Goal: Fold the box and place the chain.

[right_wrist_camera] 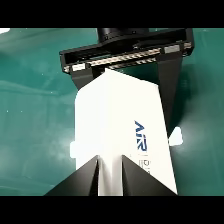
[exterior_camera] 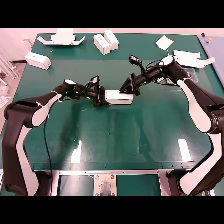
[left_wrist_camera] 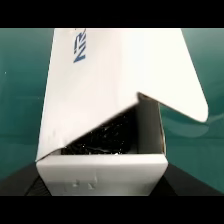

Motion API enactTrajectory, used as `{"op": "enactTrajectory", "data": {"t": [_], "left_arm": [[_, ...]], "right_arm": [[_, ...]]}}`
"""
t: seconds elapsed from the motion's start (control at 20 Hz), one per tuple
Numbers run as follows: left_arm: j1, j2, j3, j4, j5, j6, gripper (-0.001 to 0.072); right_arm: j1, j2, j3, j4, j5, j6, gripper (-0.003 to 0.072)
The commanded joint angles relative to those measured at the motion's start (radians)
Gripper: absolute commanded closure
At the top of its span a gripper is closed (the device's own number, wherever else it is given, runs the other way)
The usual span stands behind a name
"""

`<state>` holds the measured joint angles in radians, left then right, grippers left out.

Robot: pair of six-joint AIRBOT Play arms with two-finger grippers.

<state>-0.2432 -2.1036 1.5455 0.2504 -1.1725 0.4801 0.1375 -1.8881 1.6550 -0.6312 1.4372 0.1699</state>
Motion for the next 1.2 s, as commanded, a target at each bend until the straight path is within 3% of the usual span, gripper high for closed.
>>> {"op": "enactTrajectory", "data": {"t": [0.0,0.5,1.15], "left_arm": [[0.001,0.001,0.001,-0.001,0.001,-0.001,0.0173],[0.001,0.001,0.001,-0.001,0.002,-0.001,0.0173],[0.001,0.001,0.001,-0.002,0.001,-0.001,0.0173]], "right_arm": [[-0.004,0.002,-0.018,0.021,-0.032,-0.014,0.0519],[-0.004,0.027,-0.042,-0.009,-0.125,-0.033,0.0518],[0.008,0.037,-0.101,-0.006,-0.161,-0.075,0.0519]]}}
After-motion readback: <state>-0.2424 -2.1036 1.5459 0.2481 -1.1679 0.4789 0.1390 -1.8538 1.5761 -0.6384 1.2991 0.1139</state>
